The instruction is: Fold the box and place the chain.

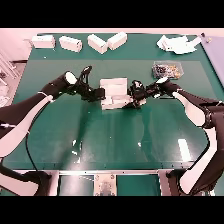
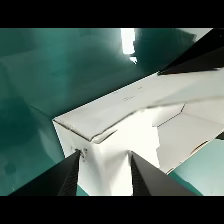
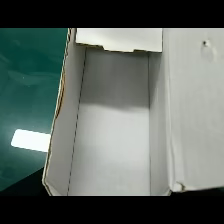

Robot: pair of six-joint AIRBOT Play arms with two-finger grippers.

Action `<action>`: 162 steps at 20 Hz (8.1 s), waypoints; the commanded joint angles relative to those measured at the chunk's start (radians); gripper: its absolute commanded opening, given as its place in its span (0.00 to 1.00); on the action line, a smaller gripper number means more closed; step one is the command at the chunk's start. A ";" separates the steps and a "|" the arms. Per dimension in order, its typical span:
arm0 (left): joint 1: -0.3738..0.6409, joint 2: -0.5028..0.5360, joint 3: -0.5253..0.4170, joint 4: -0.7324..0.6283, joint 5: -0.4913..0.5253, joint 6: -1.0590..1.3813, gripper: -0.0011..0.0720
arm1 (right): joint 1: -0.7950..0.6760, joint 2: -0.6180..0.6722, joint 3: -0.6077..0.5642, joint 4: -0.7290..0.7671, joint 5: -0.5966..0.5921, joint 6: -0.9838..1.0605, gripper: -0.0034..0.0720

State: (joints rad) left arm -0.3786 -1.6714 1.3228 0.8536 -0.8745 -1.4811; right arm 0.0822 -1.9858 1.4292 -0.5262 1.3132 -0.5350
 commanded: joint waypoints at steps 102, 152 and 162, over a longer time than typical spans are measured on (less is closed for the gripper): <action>-0.013 -0.075 0.563 0.341 -0.541 -0.051 0.98 | 0.001 0.000 0.000 0.002 0.000 0.000 0.81; 0.217 -0.222 0.063 -0.385 -0.324 1.796 1.00 | 0.001 0.000 0.000 0.001 0.000 0.000 0.81; 0.194 -0.232 0.065 -0.409 -0.348 1.839 1.00 | 0.001 0.000 0.000 0.002 0.000 0.000 0.81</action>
State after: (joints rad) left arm -0.1707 -1.9026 1.3876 0.4576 -1.2137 0.3389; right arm 0.0826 -1.9862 1.4292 -0.5251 1.3132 -0.5346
